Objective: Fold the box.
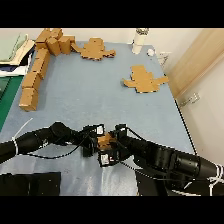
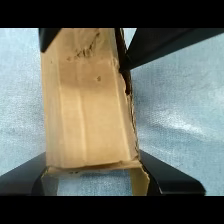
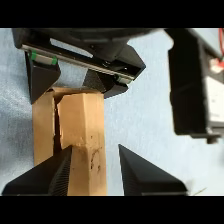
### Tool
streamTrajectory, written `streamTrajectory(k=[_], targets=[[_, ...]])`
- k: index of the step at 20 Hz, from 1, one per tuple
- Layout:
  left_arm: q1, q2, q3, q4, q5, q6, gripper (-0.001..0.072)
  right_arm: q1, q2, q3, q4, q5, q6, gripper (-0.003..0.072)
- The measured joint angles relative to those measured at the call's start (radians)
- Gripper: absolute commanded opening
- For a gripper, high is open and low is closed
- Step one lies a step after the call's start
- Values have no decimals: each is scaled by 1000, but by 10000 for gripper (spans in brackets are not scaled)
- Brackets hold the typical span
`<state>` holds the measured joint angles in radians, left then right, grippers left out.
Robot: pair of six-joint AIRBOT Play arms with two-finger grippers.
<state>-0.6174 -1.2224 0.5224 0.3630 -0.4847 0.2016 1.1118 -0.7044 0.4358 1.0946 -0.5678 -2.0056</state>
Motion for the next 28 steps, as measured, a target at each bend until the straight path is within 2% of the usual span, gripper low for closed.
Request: streamTrajectory(k=[4, 7, 9, 16, 17, 21, 22, 28], targets=[[0, 0, 0, 0, 2, 0, 212, 0, -11, 2, -3, 0, 0, 362], [0, 0, 0, 0, 3, 0, 213, 0, -23, 2, 5, 0, 0, 350], [0, 0, 0, 0, 3, 0, 212, 0, -27, 2, 23, 0, 0, 277], [0, 0, 0, 0, 2, 0, 212, 0, -32, 2, 119, 0, -2, 267], [0, 0, 0, 0, 3, 0, 213, 0, -34, 2, 129, 1, -2, 202], [0, 0, 0, 0, 3, 1, 212, 0, -45, 2, 163, 0, -3, 196], [0, 0, 0, 0, 3, 1, 212, 0, -46, 2, 169, 0, -3, 157], [0, 0, 0, 0, 3, 0, 212, 0, -49, 1, 203, -2, -3, 156]])
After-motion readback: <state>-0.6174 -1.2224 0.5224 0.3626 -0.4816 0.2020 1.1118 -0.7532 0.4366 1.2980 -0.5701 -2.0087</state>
